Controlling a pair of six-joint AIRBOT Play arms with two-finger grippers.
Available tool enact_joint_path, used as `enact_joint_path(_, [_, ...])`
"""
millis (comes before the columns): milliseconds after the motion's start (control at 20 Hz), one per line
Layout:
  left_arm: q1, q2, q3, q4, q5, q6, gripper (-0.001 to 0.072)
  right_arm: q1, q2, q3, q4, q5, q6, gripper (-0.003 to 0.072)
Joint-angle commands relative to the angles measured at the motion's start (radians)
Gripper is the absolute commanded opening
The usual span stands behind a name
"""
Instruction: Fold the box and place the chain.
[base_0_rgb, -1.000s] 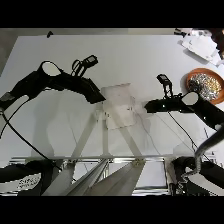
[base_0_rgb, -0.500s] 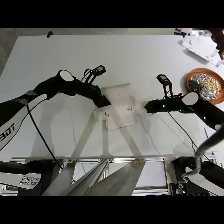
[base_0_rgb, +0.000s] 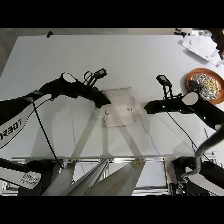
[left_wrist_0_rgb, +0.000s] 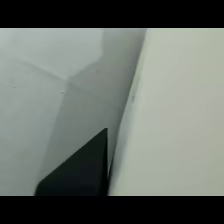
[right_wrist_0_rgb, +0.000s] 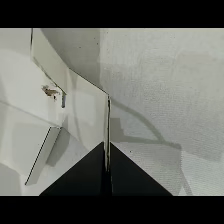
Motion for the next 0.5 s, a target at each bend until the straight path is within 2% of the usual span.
enact_joint_path(0, [0.01,0.016,0.0,-0.003,-0.053,0.06,0.0011,0.001,0.001,-0.001,-0.002,0.006,0.0,0.0014])
enact_joint_path(250, [0.021,0.072,0.0,0.001,-0.143,0.136,0.0012,0.001,0.001,-0.001,-0.029,0.005,0.0,0.0014])
enact_joint_path(450, [0.01,0.073,0.0,0.042,-0.181,0.145,0.0006,0.001,0.001,-0.001,-0.039,0.004,0.0,0.0015])
